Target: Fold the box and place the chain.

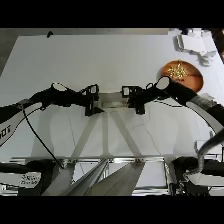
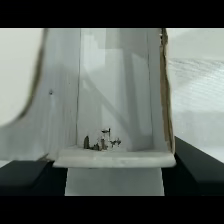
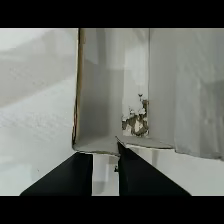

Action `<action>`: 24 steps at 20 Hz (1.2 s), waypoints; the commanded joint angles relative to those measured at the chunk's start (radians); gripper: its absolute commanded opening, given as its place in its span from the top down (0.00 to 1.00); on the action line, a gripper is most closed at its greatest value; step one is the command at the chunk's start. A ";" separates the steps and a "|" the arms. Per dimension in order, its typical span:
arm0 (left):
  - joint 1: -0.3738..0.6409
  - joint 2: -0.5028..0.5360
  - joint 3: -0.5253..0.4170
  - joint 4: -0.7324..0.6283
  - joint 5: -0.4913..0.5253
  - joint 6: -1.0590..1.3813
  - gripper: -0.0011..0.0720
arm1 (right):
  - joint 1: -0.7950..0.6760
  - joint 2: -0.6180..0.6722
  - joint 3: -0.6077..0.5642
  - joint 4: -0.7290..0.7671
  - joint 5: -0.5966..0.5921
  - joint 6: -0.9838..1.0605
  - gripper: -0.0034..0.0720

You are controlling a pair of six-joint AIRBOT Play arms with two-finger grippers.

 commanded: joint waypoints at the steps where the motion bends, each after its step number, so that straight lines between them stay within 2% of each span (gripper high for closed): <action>1: -0.001 0.000 0.000 -0.004 0.003 -0.002 0.77 | 0.005 0.000 0.001 0.114 -0.048 0.000 0.82; 3: -0.001 0.000 0.000 -0.004 0.003 -0.002 0.77 | 0.005 0.000 0.002 0.143 -0.059 0.003 0.81; 4: -0.001 0.000 0.000 -0.004 0.003 -0.002 0.77 | 0.005 0.000 0.001 0.142 -0.056 0.005 0.77; 6: -0.001 0.000 0.000 -0.004 0.003 -0.002 0.77 | 0.005 0.000 0.001 0.140 -0.044 0.011 0.57; 7: -0.001 0.000 0.000 -0.004 0.003 -0.002 0.77 | 0.004 0.000 0.001 0.140 -0.037 0.011 0.50; 9: -0.001 0.000 0.000 -0.004 0.003 -0.002 0.77 | 0.004 0.000 0.001 0.139 -0.021 0.011 0.51; 10: -0.001 0.000 0.000 -0.004 0.003 -0.002 0.77 | 0.002 0.004 0.001 0.135 -0.013 0.012 0.58; 11: -0.001 0.000 0.000 -0.004 0.003 -0.002 0.77 | -0.003 0.013 0.001 0.114 0.005 0.011 0.80; 12: -0.001 0.000 0.000 -0.004 0.003 -0.002 0.77 | -0.010 0.026 0.001 0.090 0.029 0.012 0.94; 17: -0.001 0.000 0.000 -0.004 0.003 -0.002 0.77 | -0.116 0.153 -0.003 -0.044 0.100 0.220 0.94; 20: -0.001 0.000 0.000 -0.004 0.003 -0.002 0.77 | -0.214 0.255 -0.042 -0.080 0.067 0.394 0.94; 24: -0.001 0.000 0.000 -0.004 0.003 -0.002 0.77 | -0.319 0.295 -0.105 -0.142 0.046 0.807 0.95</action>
